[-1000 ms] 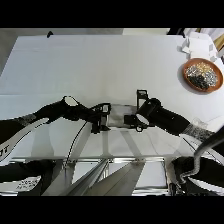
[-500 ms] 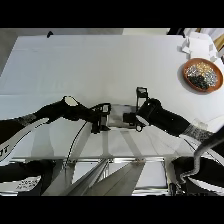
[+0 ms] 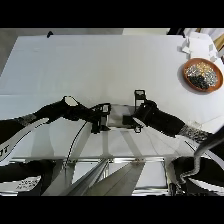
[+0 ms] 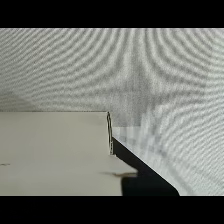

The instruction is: Fold the box and place the chain.

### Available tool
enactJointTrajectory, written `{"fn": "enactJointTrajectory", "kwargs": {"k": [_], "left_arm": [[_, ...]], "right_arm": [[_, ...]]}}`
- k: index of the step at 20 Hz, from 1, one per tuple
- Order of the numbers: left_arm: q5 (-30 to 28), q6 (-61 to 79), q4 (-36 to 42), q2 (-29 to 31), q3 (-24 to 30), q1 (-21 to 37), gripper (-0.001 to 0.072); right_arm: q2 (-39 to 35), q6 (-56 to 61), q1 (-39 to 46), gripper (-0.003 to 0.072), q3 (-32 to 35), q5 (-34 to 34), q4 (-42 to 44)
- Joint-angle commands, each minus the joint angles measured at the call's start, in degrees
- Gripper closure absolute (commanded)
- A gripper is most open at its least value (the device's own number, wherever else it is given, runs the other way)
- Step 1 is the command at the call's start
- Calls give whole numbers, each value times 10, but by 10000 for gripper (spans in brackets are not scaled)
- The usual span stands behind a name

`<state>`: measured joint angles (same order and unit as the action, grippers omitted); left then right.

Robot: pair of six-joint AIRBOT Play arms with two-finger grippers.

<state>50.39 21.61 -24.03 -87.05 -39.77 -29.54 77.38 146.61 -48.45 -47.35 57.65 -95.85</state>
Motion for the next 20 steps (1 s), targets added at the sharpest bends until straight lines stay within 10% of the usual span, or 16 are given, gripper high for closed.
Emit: {"fn": "enactJointTrajectory", "kwargs": {"k": [1,4,15,20], "left_arm": [[0,0,0,0,-1,0,502],[0,0,0,0,-1,0,502],[0,0,0,0,-1,0,502],[0,0,0,0,-1,0,502]], "right_arm": [[4,-1,-4,632,0,2,1],[-3,-17,-5,325,0,6,1],[-189,-182,2,322,0,73,-36],[-250,-299,138,329,-8,71,-35]]}}
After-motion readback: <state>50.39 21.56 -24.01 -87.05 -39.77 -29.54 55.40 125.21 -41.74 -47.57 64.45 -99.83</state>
